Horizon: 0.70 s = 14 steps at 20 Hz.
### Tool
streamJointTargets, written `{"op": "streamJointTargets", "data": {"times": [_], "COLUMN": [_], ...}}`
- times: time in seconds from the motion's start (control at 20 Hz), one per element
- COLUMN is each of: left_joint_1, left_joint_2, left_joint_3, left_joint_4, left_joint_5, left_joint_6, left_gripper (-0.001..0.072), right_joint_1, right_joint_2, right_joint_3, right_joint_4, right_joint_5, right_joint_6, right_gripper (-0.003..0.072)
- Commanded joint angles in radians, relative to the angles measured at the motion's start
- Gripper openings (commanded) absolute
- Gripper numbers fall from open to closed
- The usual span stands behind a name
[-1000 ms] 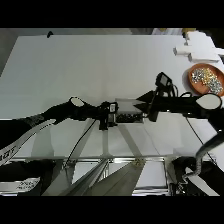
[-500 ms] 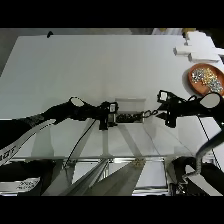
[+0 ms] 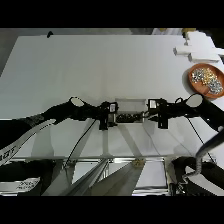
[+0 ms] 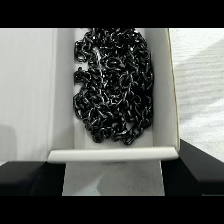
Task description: Fold the box and place the chain.
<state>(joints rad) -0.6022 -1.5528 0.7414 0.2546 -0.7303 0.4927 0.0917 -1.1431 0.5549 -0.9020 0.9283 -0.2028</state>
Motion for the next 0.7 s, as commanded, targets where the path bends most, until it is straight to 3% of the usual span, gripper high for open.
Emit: {"op": "streamJointTargets", "data": {"times": [0.0, 0.1, 0.35, 0.4, 0.45, 0.65], "left_joint_1": [0.0, 0.0, 0.0, 0.0, 0.0, 0.0], "left_joint_2": [0.0, 0.0, 0.0, 0.0, 0.0, 0.0], "left_joint_3": [0.0, 0.0, 0.0, 0.0, 0.0, 0.0], "left_joint_4": [0.0, 0.0, 0.0, 0.0, 0.0, 0.0], "left_joint_5": [0.0, 0.0, 0.0, 0.0, 0.0, 0.0], "left_joint_6": [0.0, 0.0, 0.0, 0.0, 0.0, 0.0], "left_gripper": [0.0072, 0.0072, 0.0072, 0.0072, 0.0072, 0.0072], "right_joint_1": [0.011, 0.011, 0.018, 0.021, 0.02, 0.018], "right_joint_2": [-0.052, -0.065, -0.079, -0.08, -0.076, 0.011], "right_joint_3": [0.0, 0.0, -0.001, -0.001, 0.0, 0.0], "right_joint_4": [0.049, 0.05, 0.076, 0.072, 0.049, -0.17], "right_joint_5": [-0.028, -0.029, -0.027, -0.023, -0.011, 0.0], "right_joint_6": [-0.043, -0.043, -0.068, -0.068, -0.056, 0.121], "right_gripper": [0.0228, 0.0171, 0.0158, 0.0126, 0.0014, 0.0016]}}
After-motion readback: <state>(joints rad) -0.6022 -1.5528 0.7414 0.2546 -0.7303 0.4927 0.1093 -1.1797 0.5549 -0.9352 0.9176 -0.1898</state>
